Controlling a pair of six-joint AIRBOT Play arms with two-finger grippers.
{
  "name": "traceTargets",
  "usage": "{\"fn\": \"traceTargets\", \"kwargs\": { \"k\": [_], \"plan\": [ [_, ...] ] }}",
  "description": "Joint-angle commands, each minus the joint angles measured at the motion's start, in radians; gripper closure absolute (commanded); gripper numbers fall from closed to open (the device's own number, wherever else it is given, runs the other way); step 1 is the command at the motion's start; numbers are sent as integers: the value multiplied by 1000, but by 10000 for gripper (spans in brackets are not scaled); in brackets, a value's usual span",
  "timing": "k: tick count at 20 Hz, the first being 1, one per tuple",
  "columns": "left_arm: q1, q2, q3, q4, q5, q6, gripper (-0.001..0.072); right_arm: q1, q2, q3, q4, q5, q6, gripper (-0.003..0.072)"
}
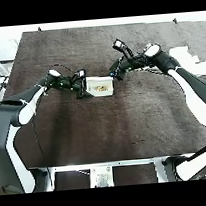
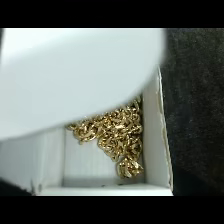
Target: Fold the box and place the chain.
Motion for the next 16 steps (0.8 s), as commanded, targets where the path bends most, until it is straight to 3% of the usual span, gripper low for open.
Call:
{"fn": "traceTargets", "kwargs": {
  "k": [1, 16],
  "plan": [
    [0, 0, 0, 0, 0, 0, 173, 30, -8, 4, 3, 74, 19, 268],
    [0, 0, 0, 0, 0, 0, 174, 105, -49, 5, -12, 55, 3, 254]
  ]
}}
